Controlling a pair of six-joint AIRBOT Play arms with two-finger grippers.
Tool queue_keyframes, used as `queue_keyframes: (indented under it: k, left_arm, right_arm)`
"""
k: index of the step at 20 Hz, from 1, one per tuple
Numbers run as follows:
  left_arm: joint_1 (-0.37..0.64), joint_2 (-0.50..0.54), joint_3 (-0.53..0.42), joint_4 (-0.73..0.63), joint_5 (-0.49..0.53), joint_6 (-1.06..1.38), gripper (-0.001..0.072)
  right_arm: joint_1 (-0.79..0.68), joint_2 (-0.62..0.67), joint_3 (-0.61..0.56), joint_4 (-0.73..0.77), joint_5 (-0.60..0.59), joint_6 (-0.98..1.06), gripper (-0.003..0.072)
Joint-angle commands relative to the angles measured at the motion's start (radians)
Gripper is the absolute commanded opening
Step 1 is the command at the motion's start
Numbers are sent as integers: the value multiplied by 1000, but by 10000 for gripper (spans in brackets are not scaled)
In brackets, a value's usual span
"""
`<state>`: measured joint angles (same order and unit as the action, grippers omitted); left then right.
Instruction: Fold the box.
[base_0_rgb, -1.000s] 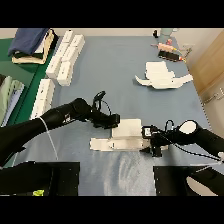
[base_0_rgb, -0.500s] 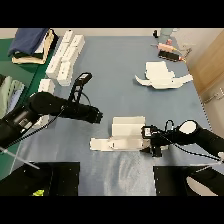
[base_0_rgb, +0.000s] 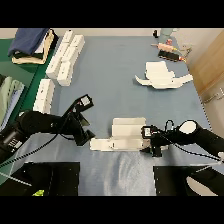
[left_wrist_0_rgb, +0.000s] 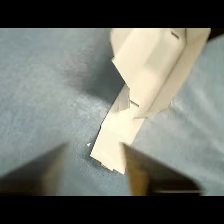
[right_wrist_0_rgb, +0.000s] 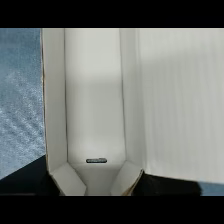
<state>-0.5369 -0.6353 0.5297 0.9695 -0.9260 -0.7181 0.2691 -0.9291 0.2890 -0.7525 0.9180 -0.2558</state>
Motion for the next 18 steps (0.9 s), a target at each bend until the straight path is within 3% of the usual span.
queue_keyframes:
  k: [1, 4, 7, 14, 17, 18]
  left_arm:
    - [11, 10, -107, -145, 61, 367, 670]
    - [-12, -50, -173, -276, 96, 605, 670]
    - [-68, -158, -176, -358, 175, 721, 670]
    - [-206, -311, -161, -466, 333, 801, 668]
    - [-240, -348, -142, -536, 353, 809, 657]
    - [-247, -359, -139, -547, 358, 809, 588]
  right_arm:
    - [0, 1, 0, 0, 0, 0, 452]
    - [0, 1, 1, 0, 0, 1, 452]
    - [0, 1, 1, 0, 0, 0, 452]
    - [0, 1, 1, 0, 0, 1, 452]
    - [0, 1, 1, 0, 0, 1, 452]
    - [0, 1, 1, 0, 0, 0, 452]
